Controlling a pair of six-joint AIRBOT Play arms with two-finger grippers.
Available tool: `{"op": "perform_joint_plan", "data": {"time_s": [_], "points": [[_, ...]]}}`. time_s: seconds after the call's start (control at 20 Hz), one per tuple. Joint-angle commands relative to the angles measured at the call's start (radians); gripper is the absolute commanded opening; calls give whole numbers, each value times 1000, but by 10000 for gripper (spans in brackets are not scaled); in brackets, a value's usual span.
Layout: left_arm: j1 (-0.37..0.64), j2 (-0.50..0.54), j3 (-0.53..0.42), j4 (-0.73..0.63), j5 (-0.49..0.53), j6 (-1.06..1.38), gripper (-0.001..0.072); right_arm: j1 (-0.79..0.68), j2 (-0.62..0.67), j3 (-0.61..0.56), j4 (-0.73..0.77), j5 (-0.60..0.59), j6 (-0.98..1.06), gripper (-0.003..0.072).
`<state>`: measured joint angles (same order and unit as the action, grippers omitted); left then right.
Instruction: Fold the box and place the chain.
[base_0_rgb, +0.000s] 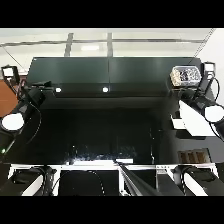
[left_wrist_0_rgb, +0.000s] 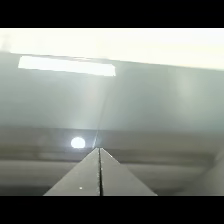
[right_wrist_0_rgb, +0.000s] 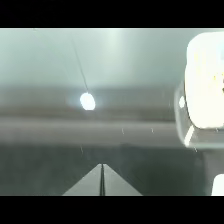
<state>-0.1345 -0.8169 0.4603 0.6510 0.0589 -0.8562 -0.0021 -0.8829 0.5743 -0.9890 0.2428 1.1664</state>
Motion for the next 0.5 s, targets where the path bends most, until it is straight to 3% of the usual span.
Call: {"op": "perform_joint_plan", "data": {"time_s": [0.0,0.05,0.15,0.2,0.25,0.3,0.35,0.45], "points": [[-17,-106,4,-91,92,-144,29,2,-78,0,100,-184,0,435],[-24,-126,9,-91,66,-151,29,2,-119,1,93,-183,-1,718],[-39,-142,28,-90,-8,-161,48,-15,-177,31,50,-60,-1,716],[-37,-142,43,-79,-66,-160,188,-46,-198,69,15,45,2,716],[-35,-141,64,-56,-146,-159,552,-98,-216,121,-41,160,36,716],[-35,-138,82,-49,-244,-161,710,-166,-228,184,-143,264,122,716],[-34,-136,98,-24,-357,-156,711,-238,-234,246,-247,340,192,715],[-33,-136,127,141,-559,-171,710,-397,-238,340,-447,371,261,715]]}}
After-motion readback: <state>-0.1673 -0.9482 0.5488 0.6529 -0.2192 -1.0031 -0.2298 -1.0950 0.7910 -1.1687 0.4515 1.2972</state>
